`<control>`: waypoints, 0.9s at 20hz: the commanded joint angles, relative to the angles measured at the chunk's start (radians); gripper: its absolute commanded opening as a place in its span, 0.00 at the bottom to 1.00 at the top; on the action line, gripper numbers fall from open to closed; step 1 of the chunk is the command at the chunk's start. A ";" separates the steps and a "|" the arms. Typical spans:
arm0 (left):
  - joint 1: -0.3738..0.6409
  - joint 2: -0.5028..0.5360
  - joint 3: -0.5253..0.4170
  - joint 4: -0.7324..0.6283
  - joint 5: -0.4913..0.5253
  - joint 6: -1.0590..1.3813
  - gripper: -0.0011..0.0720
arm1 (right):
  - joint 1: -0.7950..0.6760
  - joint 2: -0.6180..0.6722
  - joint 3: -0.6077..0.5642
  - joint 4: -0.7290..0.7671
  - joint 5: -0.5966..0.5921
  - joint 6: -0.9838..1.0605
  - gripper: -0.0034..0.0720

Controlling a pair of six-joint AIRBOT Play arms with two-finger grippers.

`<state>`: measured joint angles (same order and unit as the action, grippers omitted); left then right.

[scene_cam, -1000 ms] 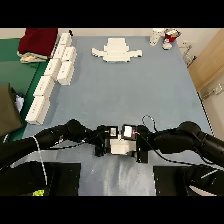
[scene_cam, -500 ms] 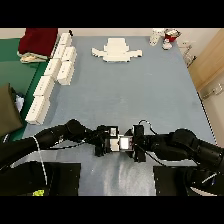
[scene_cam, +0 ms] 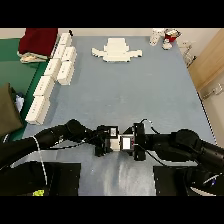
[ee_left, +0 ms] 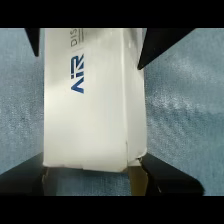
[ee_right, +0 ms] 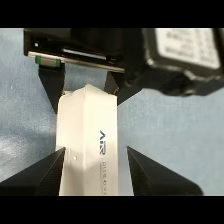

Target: Fold the box.

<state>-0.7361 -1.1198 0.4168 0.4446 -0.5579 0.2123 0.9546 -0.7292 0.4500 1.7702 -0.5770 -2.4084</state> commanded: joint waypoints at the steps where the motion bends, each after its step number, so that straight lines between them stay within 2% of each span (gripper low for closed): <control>1: 0.000 0.000 0.001 0.001 0.000 0.001 0.64 | 0.001 0.026 0.000 -0.002 0.005 0.000 0.81; 2: 0.000 0.000 0.001 0.001 0.000 0.001 0.64 | 0.001 0.026 0.000 -0.009 0.006 0.000 0.81; 4: 0.000 0.000 0.001 0.001 -0.001 0.001 0.64 | 0.000 0.019 0.000 -0.032 0.016 0.001 0.69; 6: 0.000 0.000 0.001 0.001 0.000 0.001 0.63 | -0.009 0.007 0.000 -0.046 0.038 0.003 0.68; 8: 0.000 0.000 0.001 0.001 0.000 0.001 0.64 | -0.012 0.002 0.000 -0.043 0.043 0.003 0.58; 9: 0.000 0.000 0.001 0.001 0.000 0.001 0.64 | -0.011 -0.001 0.000 -0.034 0.041 0.003 0.57; 11: 0.000 0.000 0.001 0.001 0.000 0.001 0.64 | -0.011 -0.012 0.000 0.005 0.025 0.003 0.42; 13: 0.000 0.000 0.001 0.001 0.000 0.001 0.64 | -0.011 -0.027 -0.001 0.041 0.009 0.002 0.40; 14: 0.000 0.000 0.001 0.001 0.000 0.001 0.64 | -0.011 -0.035 -0.001 0.057 0.001 0.002 0.31; 15: 0.000 0.000 0.001 0.001 0.000 0.001 0.63 | -0.010 -0.040 -0.001 0.076 -0.004 0.002 0.26; 18: 0.000 0.000 0.001 0.001 0.000 0.001 0.64 | 0.002 -0.047 -0.001 0.086 -0.010 -0.002 0.26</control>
<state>-0.7361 -1.1198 0.4168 0.4450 -0.5583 0.2127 0.9482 -0.7670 0.4492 1.8256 -0.5709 -2.4081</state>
